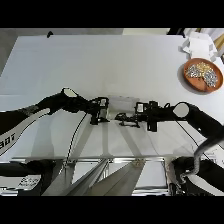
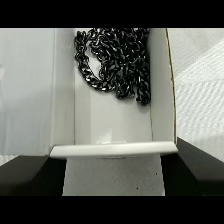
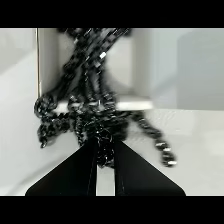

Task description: Fold the box and place the chain.

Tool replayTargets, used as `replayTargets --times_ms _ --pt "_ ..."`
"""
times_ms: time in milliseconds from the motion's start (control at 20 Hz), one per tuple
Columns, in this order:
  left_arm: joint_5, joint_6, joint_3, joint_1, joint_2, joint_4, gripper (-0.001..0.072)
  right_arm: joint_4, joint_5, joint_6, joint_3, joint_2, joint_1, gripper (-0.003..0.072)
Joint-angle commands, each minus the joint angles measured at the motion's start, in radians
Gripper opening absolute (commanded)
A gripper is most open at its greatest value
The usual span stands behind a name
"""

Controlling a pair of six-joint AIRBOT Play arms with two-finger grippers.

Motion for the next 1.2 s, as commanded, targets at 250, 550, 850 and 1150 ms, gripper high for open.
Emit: replayTargets --times_ms 250,550,850,1150 --pt "0.0 0.0 0.0 0.001 0.0 0.0 0.0153 0.019 0.069 0.159 0.003 0.371 0.0 0.0017" --pt "0.0 0.0 0.0 0.001 0.0 0.0 0.0153 0.317 0.053 0.159 0.033 0.55 0.001 0.0016" --pt "0.0 0.0 0.0 0.001 0.0 0.0 0.0153 0.464 0.012 0.145 0.037 0.51 0.039 0.0016" --pt "0.0 0.0 0.0 0.001 0.0 0.0 0.0153 0.406 -0.196 0.183 0.037 0.344 0.219 0.0017"
